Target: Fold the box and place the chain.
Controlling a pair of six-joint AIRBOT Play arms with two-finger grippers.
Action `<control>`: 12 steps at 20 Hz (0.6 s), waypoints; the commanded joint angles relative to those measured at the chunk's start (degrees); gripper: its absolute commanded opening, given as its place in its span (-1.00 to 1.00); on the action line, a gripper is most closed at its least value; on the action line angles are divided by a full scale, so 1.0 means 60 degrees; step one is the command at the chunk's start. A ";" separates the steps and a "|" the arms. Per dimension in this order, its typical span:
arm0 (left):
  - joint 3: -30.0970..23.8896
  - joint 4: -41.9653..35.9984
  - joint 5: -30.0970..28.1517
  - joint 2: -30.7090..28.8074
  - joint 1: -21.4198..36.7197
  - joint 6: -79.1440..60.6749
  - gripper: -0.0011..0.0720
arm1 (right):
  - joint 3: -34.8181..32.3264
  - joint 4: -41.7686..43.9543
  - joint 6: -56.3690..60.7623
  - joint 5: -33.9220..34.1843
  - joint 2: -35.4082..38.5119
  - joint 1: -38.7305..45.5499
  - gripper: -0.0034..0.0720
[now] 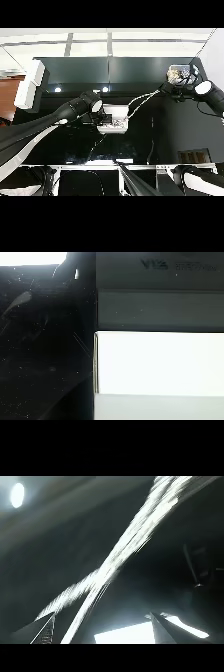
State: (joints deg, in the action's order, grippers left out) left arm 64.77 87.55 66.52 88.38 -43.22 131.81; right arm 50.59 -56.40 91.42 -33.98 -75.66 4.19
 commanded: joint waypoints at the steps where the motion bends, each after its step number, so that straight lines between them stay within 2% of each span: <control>1: 0.0004 0.0004 0.0000 -0.0004 0.0007 -0.0004 -0.90 | 0.0769 0.0091 0.0969 0.0892 -0.1381 0.0721 0.87; 6: 0.0004 0.0004 0.0025 -0.0004 0.0007 -0.0004 -0.90 | 0.3016 0.0262 0.1078 -0.0011 -0.3453 0.0783 0.80; 7: 0.0004 0.0004 0.0025 -0.0004 0.0007 -0.0004 -0.90 | 0.3340 0.0262 0.1075 -0.0062 -0.3705 0.0765 0.66; 8: 0.0004 0.0007 0.0022 -0.0004 0.0007 -0.0004 -0.90 | 0.3555 0.0266 0.1078 -0.0066 -0.3807 0.0765 0.25; 9: 0.0004 0.0004 0.0015 -0.0004 0.0007 -0.0004 -0.90 | 0.3661 0.0259 0.1075 -0.0080 -0.3818 0.0769 -0.24; 10: 0.0004 0.0004 -0.0022 -0.0004 0.0007 -0.0004 -0.90 | 0.3748 0.0244 0.0991 -0.0361 -0.3792 0.0790 -0.82; 12: 0.0004 0.0004 -0.0015 -0.0004 0.0007 -0.0004 -0.90 | 0.3821 0.0226 0.0448 -0.1224 -0.3592 0.0790 -0.86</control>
State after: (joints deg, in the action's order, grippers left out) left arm 64.77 87.55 66.59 88.38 -43.22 131.79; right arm 71.35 -55.05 96.82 -36.01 -96.79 8.78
